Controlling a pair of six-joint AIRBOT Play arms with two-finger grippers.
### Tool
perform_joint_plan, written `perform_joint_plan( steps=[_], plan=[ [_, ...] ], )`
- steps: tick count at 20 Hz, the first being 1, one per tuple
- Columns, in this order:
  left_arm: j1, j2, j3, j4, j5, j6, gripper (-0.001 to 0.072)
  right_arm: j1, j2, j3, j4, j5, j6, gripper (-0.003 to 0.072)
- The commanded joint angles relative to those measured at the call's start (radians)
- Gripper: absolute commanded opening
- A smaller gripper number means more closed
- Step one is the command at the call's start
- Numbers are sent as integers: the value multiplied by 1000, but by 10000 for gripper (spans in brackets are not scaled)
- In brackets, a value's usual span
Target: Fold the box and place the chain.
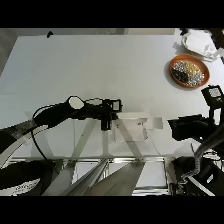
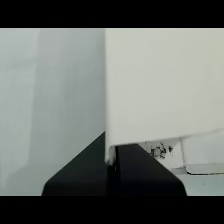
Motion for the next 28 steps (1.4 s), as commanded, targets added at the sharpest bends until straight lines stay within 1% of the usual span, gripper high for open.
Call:
perform_joint_plan(
  steps=[1,4,5,8,9,11,14,16,18,21,28],
  plan=[
    [44,-41,2,-147,-65,160,0,0,0,0,0,-14,0,459],
    [113,-47,5,-144,-99,133,-1,0,0,0,0,-39,0,459],
    [131,-48,16,-119,-118,107,-1,0,0,0,0,-51,0,459],
    [166,-72,100,36,-180,-26,-1,0,-6,0,0,-75,-9,459],
    [166,-87,128,63,-199,-48,0,0,-13,-2,-1,-75,-21,459],
    [164,-127,160,58,-232,-47,0,0,-34,-3,0,-73,-34,459],
    [162,-181,160,44,-244,-47,2,0,-80,-3,0,-73,-34,459],
    [162,-202,160,44,-232,-47,3,0,-116,-3,0,-73,-34,460],
    [162,-206,160,47,-208,-47,4,0,-149,-3,0,-74,-35,460],
    [162,-206,160,47,-203,-47,4,0,-187,-3,0,-75,-63,460],
    [162,-211,160,52,-203,-45,5,0,-195,-3,0,-111,-63,460]
  ],
)
